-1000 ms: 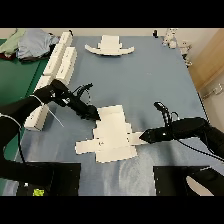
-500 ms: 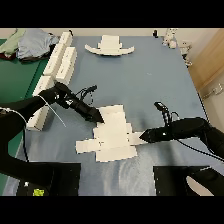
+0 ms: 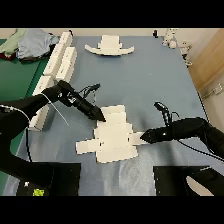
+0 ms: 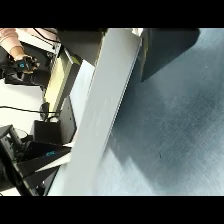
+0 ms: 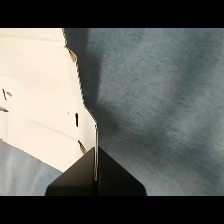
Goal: Fold the box.
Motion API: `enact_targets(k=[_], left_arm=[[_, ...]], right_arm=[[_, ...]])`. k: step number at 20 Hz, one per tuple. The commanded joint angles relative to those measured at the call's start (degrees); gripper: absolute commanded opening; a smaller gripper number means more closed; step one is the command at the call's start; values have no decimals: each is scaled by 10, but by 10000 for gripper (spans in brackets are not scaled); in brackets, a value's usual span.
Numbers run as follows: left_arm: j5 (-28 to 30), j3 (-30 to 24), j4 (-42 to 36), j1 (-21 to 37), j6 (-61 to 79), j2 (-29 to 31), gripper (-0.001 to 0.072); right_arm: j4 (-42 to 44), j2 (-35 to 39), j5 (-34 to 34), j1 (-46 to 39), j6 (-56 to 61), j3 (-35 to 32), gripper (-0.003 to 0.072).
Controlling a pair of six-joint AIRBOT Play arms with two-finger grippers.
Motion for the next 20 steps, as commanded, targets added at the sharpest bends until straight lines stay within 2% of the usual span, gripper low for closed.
enact_targets(k=[1, 7, 13, 14, 15, 16, 18, 20], left_arm=[[-2, 7, 3, -1, 3, -1, 31], [-30, 7, 3, -2, 18, -1, 15], [-33, 7, 2, -1, 18, -1, 14], [-32, 7, 0, -1, 28, -1, 14], [-32, 9, -1, -2, 63, -1, 12], [-30, 10, -5, -2, 96, 2, 10], [-17, 13, -16, -6, 160, 18, 8], [32, 13, -19, -23, 214, 56, 7]], right_arm=[[-5, 0, -1, 1, 0, 0, -2], [-5, 0, 0, 1, 0, 0, -2], [-5, 0, 6, 1, 0, 0, 7], [-8, 0, 10, 0, 0, 1, 104], [-23, 1, 17, 0, 0, 3, 253], [-56, 1, 25, 0, 15, 11, 287], [-157, 1, 36, 0, 93, 41, 286], [-307, 1, 31, 0, 234, 81, 287]])
